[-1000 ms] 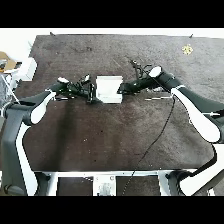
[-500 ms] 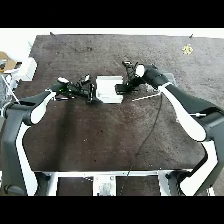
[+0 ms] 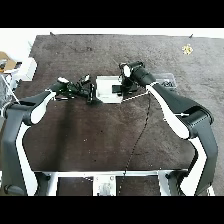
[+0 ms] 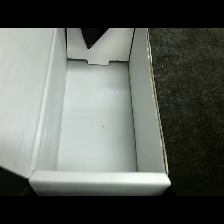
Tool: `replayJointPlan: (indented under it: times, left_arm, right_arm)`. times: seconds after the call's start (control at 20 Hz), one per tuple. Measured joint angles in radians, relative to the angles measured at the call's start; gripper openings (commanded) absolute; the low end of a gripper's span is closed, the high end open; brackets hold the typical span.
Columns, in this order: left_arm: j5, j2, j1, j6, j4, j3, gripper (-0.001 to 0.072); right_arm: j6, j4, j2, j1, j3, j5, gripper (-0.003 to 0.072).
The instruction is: Fold the box and place the chain.
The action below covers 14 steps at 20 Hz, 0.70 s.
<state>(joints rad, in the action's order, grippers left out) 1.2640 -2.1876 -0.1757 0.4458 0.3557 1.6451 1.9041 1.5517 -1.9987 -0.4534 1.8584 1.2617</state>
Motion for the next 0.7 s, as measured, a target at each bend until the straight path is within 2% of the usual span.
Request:
replayJointPlan:
  times: [0.25, 0.35, 0.7]
  left_arm:
    - [0.000, 0.000, 0.000, 0.000, 0.000, 0.000, 0.0345]
    - [0.000, 0.000, 0.000, 0.000, -0.001, 0.000, 0.0346]
    - [-0.002, 0.000, -0.001, 0.000, -0.002, 0.000, 0.0345]
  right_arm:
    - [0.090, 0.029, -0.004, -0.013, 0.005, 0.023, 0.0315]
    - [0.117, 0.041, -0.004, -0.017, 0.005, 0.024, 0.0215]
    - [0.176, 0.065, -0.008, -0.024, 0.005, 0.006, 0.0215]
